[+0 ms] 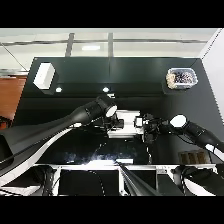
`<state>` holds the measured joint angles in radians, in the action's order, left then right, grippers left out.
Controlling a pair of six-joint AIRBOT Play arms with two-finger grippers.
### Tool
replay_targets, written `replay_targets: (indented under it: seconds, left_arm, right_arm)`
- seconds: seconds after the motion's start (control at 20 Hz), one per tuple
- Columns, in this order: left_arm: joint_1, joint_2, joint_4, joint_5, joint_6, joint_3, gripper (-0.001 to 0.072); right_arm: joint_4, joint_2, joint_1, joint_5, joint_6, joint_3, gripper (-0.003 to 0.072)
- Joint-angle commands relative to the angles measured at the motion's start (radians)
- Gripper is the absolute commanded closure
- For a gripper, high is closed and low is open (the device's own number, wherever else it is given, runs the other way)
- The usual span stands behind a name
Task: Fold the box and place the chain.
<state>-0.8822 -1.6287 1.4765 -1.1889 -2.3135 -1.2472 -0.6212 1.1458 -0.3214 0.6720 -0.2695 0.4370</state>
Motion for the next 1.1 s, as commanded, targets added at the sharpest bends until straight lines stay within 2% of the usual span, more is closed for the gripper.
replay_targets:
  seconds: [0.0,0.1,0.15,0.2,0.4,0.45,0.5,0.55,0.6,0.8,0.85,0.9,0.95,1.0,1.05]
  left_arm:
    - [-0.002,-0.018,-0.001,-0.011,-0.027,-0.004,0.0436]
    - [-0.003,-0.018,0.0,-0.011,-0.037,-0.004,0.0568]
    - [-0.003,-0.018,0.0,-0.013,-0.036,-0.004,0.0597]
    - [-0.003,-0.018,0.0,-0.013,-0.037,-0.004,0.0684]
    - [-0.003,-0.018,0.0,-0.013,-0.036,-0.007,0.0683]
    - [-0.003,-0.018,0.0,-0.017,-0.036,-0.013,0.0675]
    - [-0.003,-0.018,0.001,-0.018,-0.036,-0.024,0.0568]
    - [-0.003,-0.018,0.006,-0.019,-0.036,-0.035,0.0422]
    - [-0.001,-0.018,0.011,-0.021,-0.036,-0.045,0.037]
    - [0.005,-0.02,0.015,-0.031,-0.036,-0.052,0.0371]
    - [0.005,-0.021,0.015,-0.033,-0.037,-0.052,0.0397]
    - [0.005,-0.023,0.015,-0.04,-0.036,-0.052,0.0531]
    - [0.004,-0.025,0.015,-0.048,-0.036,-0.052,0.0631]
    - [0.003,-0.028,0.015,-0.051,-0.036,-0.052,0.0684]
    - [0.003,-0.03,0.014,-0.053,-0.035,-0.052,0.0684]
  right_arm:
    - [0.0,0.0,-0.001,0.0,0.0,0.0,0.0204]
    - [0.0,0.0,-0.001,0.0,0.0,0.0,0.0204]
    - [0.0,0.0,-0.001,0.0,0.0,0.0,0.0204]
    - [0.0,0.001,-0.001,0.0,0.0,0.0,0.0204]
    - [0.0,0.0,-0.001,0.0,0.0,0.0,0.0204]
    - [0.0,0.0,-0.001,0.0,0.0,0.0,0.0204]
    - [0.0,0.0,-0.001,0.0,0.0,0.0,0.0204]
    - [0.0,0.0,-0.001,0.0,0.0,0.0,0.0204]
    - [0.0,0.0,-0.001,0.0,0.0,0.0,0.0204]
    - [0.0,0.0,-0.001,0.0,0.0,0.0,0.0204]
    - [0.0,0.0,-0.001,0.0,0.0,0.0,0.0204]
    - [0.0,0.0,-0.001,0.0,0.0,0.0,0.0204]
    - [0.0,0.0,-0.001,0.0,0.0,0.0,0.0204]
    - [0.0,0.0,-0.001,0.0,0.0,0.0,0.0204]
    - [0.0,0.0,-0.001,0.0,0.0,0.0,0.0204]
